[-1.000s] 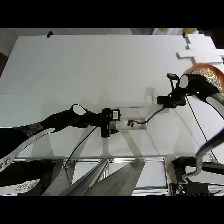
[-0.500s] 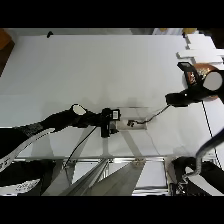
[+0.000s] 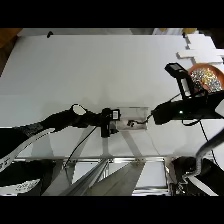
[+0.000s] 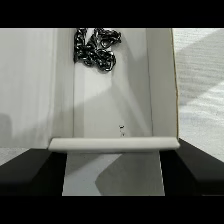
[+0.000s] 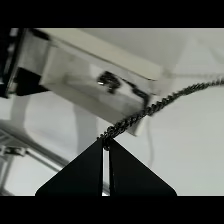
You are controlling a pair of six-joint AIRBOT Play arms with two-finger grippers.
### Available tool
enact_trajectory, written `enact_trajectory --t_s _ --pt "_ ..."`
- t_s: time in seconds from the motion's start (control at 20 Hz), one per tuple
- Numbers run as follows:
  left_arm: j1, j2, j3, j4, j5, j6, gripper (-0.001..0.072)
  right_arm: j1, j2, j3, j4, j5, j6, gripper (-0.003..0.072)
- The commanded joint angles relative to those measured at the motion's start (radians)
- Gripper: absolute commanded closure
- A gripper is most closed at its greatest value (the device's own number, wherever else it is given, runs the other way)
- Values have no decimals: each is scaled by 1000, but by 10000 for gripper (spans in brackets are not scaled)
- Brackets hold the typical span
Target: Fold the box and place the chain.
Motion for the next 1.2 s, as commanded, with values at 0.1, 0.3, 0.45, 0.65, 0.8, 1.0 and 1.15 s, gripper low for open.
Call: enact_trajectory --t_s 0.1,0.3,0.45,0.65,0.8,1.0,1.15 --pt "0 1 0 0 0 0 376 166 -3 -1 21 -156 83 664" --pt "0 1 0 0 0 0 376 196 -77 -8 -21 -174 85 664" --pt "0 1 0 0 0 0 376 196 -166 -27 -68 -181 103 663" --pt "0 1 0 0 0 0 376 196 -284 -71 -67 -201 92 542" --pt "0 1 0 0 0 0 376 195 -290 -47 -53 -187 45 476" --pt "0 1 0 0 0 1 376 135 -277 138 -100 -93 -3 485" --pt "0 1 0 0 0 0 376 -45 -277 238 -146 -92 -12 607"
